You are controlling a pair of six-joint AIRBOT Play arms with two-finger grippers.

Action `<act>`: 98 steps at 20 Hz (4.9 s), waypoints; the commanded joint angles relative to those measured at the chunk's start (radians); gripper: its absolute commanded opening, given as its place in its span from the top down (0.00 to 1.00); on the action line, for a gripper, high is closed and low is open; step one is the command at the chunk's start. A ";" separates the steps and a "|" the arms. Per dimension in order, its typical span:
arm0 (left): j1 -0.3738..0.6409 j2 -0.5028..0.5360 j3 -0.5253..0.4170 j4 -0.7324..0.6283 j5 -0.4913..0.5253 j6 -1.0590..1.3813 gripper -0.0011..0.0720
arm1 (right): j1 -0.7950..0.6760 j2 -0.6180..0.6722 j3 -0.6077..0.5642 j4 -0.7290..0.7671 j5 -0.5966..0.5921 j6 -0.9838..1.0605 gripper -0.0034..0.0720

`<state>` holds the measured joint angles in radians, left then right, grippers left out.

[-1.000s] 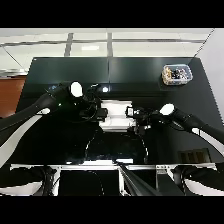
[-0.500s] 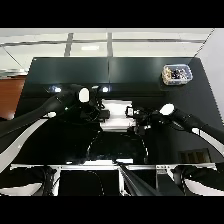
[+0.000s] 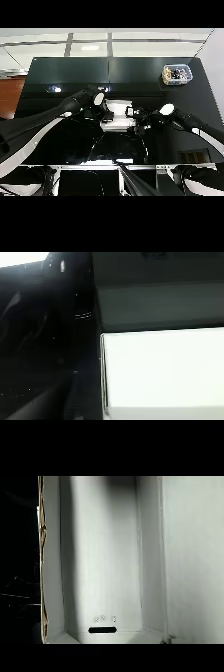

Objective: Fold the box and place the chain.

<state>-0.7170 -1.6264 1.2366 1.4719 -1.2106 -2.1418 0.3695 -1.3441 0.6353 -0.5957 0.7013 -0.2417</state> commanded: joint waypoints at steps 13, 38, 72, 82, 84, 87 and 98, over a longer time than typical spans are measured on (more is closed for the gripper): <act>-0.010 -0.016 0.016 -0.018 0.007 -0.040 0.95 | 0.000 -0.001 0.000 0.000 0.001 0.000 0.65; -0.010 -0.016 0.016 -0.023 -0.005 -0.039 0.95 | 0.026 0.021 0.000 0.179 0.007 0.116 0.44; -0.010 -0.016 0.015 -0.049 -0.005 -0.039 0.95 | -0.192 -0.050 0.188 0.088 0.499 1.310 0.32; -0.010 -0.016 0.015 -0.049 -0.009 -0.039 0.95 | 0.051 -0.050 0.354 -0.395 0.383 1.863 0.51; -0.010 -0.016 0.015 -0.048 -0.019 -0.039 0.95 | 0.084 -0.050 0.373 -0.454 0.394 1.946 0.53; -0.010 -0.016 0.015 -0.048 -0.025 -0.039 0.95 | 0.149 -0.057 0.393 -0.596 0.387 2.091 0.56; -0.010 -0.016 0.015 -0.048 -0.025 -0.039 0.95 | 0.323 -0.192 0.514 -0.893 0.455 2.481 0.56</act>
<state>-0.7269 -1.6424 1.2510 1.4261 -1.2339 -2.1822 0.6765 -1.5120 1.1378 -1.4666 1.1297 2.1456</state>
